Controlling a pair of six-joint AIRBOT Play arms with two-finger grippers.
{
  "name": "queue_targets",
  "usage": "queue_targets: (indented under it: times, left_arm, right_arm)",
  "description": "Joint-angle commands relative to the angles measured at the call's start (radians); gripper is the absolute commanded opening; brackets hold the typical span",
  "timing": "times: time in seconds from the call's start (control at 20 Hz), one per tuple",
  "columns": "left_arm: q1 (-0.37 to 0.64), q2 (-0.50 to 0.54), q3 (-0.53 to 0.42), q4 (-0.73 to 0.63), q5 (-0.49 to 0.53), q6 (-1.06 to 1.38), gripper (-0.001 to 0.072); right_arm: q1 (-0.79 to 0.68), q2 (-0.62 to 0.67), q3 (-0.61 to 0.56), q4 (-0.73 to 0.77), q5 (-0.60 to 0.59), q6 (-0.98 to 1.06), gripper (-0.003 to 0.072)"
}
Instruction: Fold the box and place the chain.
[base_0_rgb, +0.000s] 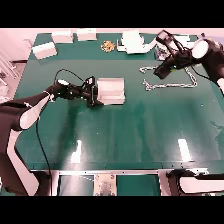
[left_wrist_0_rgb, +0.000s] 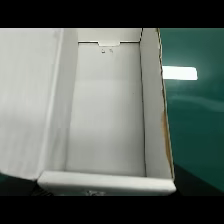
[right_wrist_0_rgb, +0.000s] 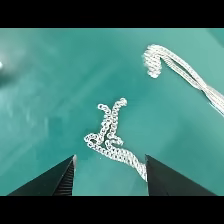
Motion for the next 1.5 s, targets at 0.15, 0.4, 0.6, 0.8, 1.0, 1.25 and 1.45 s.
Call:
queue_targets:
  times: [0.15,0.4,0.6,0.8,1.0,1.25,1.45]
  left_arm:
    - [0.0,0.001,0.0,0.0,0.001,0.001,0.0513]
    - [0.0,0.001,0.0,0.0,0.001,0.001,0.0513]
    - [0.0,0.001,0.0,0.0,0.002,0.001,0.0513]
    - [0.0,0.001,0.0,0.0,0.009,0.001,0.0513]
    - [0.0,0.001,0.0,0.0,0.013,0.001,0.0513]
    - [0.0,0.001,0.0,0.0,0.013,0.001,0.0513]
    - [0.0,0.001,0.0,0.0,0.013,0.001,0.0513]
  right_arm:
    - [-0.227,-0.196,-0.071,0.468,0.05,-0.69,0.0528]
    - [-0.233,-0.351,-0.038,0.468,0.05,-0.781,0.0571]
    - [-0.219,-0.411,0.047,0.48,0.051,-0.784,0.0571]
    - [-0.194,-0.435,0.091,0.478,0.067,-0.785,0.0571]
    - [-0.184,-0.446,0.091,0.458,0.078,-0.784,0.0571]
    - [-0.177,-0.477,0.107,0.388,0.068,-0.752,0.057]
    - [-0.159,-0.522,0.157,0.347,0.065,-0.706,0.0497]
